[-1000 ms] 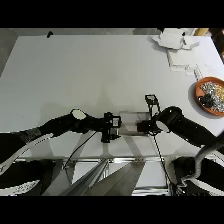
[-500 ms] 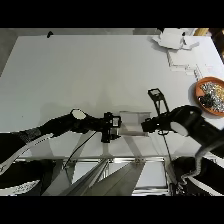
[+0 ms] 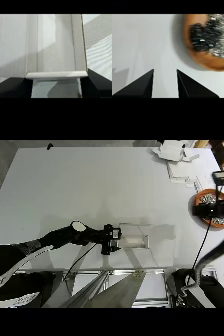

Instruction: Fold the box and place the chain.

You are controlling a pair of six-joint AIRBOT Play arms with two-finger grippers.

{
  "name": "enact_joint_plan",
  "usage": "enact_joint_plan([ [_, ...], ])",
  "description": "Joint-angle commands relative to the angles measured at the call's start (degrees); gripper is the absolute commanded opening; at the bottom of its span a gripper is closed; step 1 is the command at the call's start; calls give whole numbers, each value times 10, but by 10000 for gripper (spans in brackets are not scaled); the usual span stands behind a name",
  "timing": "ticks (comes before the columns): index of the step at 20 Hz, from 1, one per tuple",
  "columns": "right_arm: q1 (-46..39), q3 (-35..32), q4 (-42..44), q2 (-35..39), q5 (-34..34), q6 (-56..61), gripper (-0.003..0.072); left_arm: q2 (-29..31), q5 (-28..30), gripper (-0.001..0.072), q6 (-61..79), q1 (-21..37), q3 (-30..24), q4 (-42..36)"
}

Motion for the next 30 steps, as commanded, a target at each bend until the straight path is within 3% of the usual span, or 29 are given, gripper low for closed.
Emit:
enact_joint_plan([
  [1,-183,4,41,-81,-106,-29,295,0,0,276,0,0,0,0],
  [4,-233,4,43,-137,-138,-29,295,0,0,276,0,0,0,0],
  [7,-232,4,43,-151,-184,-33,291,0,0,276,0,0,0,0],
  [9,-232,4,34,-159,-201,-33,197,0,0,276,0,0,0,0],
  [21,-234,4,73,-255,-249,-33,198,0,0,276,0,0,0,0],
  [29,-234,4,86,-260,-266,-33,181,0,0,276,0,0,0,0],
  [30,-234,4,89,-260,-262,-33,148,0,0,276,0,0,0,0],
])
